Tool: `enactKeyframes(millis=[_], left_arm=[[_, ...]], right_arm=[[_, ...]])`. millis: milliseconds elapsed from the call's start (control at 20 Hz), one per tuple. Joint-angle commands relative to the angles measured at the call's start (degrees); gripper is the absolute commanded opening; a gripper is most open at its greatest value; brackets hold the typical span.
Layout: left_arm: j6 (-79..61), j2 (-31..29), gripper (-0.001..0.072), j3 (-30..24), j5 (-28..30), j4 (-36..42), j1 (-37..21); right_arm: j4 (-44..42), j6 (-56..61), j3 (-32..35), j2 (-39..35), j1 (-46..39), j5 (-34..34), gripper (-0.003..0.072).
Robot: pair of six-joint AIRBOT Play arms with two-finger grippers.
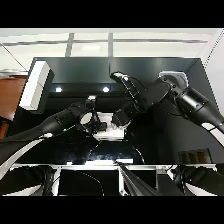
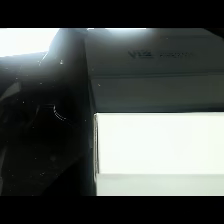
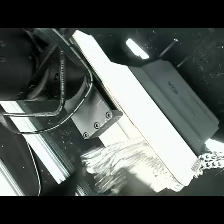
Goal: Fold the box and place the chain.
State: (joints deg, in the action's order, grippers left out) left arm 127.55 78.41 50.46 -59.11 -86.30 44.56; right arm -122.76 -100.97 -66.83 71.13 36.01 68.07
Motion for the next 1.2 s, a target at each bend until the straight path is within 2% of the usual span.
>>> enactKeyframes(millis=[0, 150, 300, 400, 500, 700, 750, 900, 1150], left_arm=[[-0.02, 0.0, 0.0029, -0.02, -0.11, -0.02, -0.04], [-0.02, 0.0, 0.0029, -0.02, -0.11, -0.02, -0.04], [0.0, 0.0, 0.0029, -0.02, -0.11, 0.0, -0.04], [-0.02, 0.0, 0.0029, -0.02, -0.22, -0.02, -0.04], [-0.02, 0.0, 0.0029, -0.02, -0.26, -0.07, -0.07], [0.0, 0.0, 0.0029, -0.02, -0.11, -0.02, -0.07], [0.0, 0.0, 0.0029, -0.02, -0.09, -0.02, -0.07], [0.0, 0.0, 0.0029, -0.02, -0.04, -0.02, -0.07], [0.0, 0.0, 0.0029, -0.02, -0.07, 0.02, -0.07]], right_arm=[[1.16, -0.02, 0.0, -0.02, -2.69, 5.35, 0.0642], [5.99, -0.04, 0.02, -4.5, -9.77, 9.94, 0.0643], [12.41, -1.27, 1.7, -8.5, -18.03, 8.57, 0.0642], [10.29, -14.36, 5.97, -9.05, -21.38, 6.45, 0.0642], [11.56, -25.94, 11.5, -9.03, -21.59, -0.98, 0.0643], [12.11, -54.29, 21.7, -8.74, -21.62, -23.78, 0.0643], [11.85, -59.28, 21.84, -7.76, -22.34, -25.4, 0.0643], [11.5, -60.72, 21.81, -3.34, -24.63, -31.15, 0.0643], [8.2, -60.26, 21.66, 2.64, -26.01, -36.02, 0.0642]])
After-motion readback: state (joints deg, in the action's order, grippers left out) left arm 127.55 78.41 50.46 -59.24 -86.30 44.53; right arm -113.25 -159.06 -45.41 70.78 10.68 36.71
